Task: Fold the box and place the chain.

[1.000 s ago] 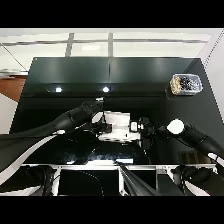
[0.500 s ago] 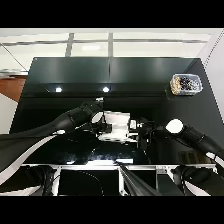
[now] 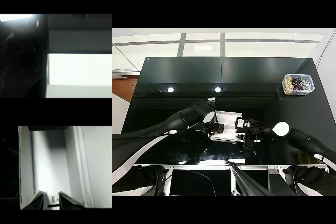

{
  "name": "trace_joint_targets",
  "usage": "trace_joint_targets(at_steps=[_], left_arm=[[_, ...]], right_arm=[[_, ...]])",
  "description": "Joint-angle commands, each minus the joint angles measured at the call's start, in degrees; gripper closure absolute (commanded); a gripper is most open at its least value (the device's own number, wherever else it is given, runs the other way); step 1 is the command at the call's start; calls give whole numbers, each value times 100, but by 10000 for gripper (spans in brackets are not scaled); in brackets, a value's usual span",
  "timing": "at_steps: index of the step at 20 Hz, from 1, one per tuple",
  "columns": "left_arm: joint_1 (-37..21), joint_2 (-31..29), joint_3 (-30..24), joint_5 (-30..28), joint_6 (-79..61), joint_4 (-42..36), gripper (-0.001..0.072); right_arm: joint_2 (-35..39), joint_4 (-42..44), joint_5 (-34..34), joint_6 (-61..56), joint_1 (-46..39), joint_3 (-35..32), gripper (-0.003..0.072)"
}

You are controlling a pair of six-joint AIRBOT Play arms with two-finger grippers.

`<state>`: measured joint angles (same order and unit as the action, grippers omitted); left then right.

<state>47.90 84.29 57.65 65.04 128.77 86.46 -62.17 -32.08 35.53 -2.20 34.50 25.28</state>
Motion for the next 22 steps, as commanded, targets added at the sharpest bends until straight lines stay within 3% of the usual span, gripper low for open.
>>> trace_joint_targets(at_steps=[1,5,6,7,8,9,10,11,13,16,19,22], left_arm=[[2,2,-4,-7,2,-13,677],[2,2,-4,-4,2,-13,677],[2,2,-4,-7,2,-15,676],[2,2,-4,-4,2,-15,677],[2,2,-4,-4,2,-15,677],[2,2,-4,-4,2,-15,677],[2,2,-4,-4,2,-15,677],[2,2,-4,-4,2,-13,677],[2,2,-4,-4,2,-15,676],[2,2,-4,-2,2,-15,677],[2,2,-4,0,2,-15,677],[2,2,-4,0,2,-15,677]], right_arm=[[-37,98,-109,-68,50,2,459],[-37,98,-107,-70,50,0,445],[-37,98,-109,-68,50,2,338],[-37,96,-114,-68,50,2,315],[-37,94,-131,-68,50,2,416],[-37,96,-138,-68,50,0,437],[-37,98,-179,-72,50,2,324],[-37,96,-212,-76,50,2,318],[24,31,-236,-127,28,4,637],[531,-763,42,-1904,-315,4,638],[1250,-2055,1134,-4819,-1329,17,638],[1735,-2564,2144,-6898,-2728,15,639]])
